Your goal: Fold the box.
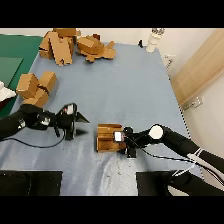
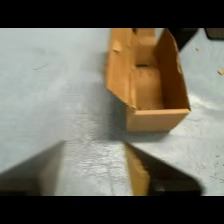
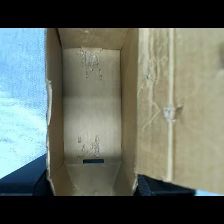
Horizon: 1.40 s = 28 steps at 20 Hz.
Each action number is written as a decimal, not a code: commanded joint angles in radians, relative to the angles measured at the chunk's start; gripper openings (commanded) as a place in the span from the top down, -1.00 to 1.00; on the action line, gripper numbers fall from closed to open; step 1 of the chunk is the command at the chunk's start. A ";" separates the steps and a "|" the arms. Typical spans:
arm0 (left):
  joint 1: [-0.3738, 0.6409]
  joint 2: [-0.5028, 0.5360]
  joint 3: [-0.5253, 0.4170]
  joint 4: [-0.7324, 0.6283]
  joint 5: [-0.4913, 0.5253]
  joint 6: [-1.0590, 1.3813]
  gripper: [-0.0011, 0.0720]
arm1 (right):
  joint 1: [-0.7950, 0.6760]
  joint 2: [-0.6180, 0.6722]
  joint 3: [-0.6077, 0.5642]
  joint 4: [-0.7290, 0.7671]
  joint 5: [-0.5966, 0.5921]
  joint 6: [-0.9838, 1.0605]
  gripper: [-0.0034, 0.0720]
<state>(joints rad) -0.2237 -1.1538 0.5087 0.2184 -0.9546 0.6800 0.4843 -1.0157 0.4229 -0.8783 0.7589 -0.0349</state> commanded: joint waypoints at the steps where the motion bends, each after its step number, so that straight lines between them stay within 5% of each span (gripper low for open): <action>1: -0.072 0.013 -0.069 -0.016 0.067 0.090 -0.83 | 0.000 0.000 0.000 0.000 0.000 0.000 -0.58; 6: -0.193 0.013 -0.067 0.082 0.071 -0.192 -0.87 | 0.000 0.000 0.000 0.000 0.000 0.000 -0.58; 11: -0.336 0.013 -0.067 0.104 0.242 -0.267 -0.94 | 0.000 0.000 0.000 0.000 0.000 0.000 -0.58; 18: -0.415 0.013 -0.066 0.100 0.373 -0.367 -0.94 | 0.000 0.000 0.000 0.000 0.000 0.000 -0.58; 28: -0.469 0.010 -0.050 0.092 0.414 -0.389 -0.93 | 0.000 0.000 0.000 0.000 0.000 0.000 -0.58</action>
<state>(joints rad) -0.6849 -1.1416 0.4561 0.3115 -0.5587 0.2981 0.4843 -1.0157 0.4229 -0.8783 0.7589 -0.0345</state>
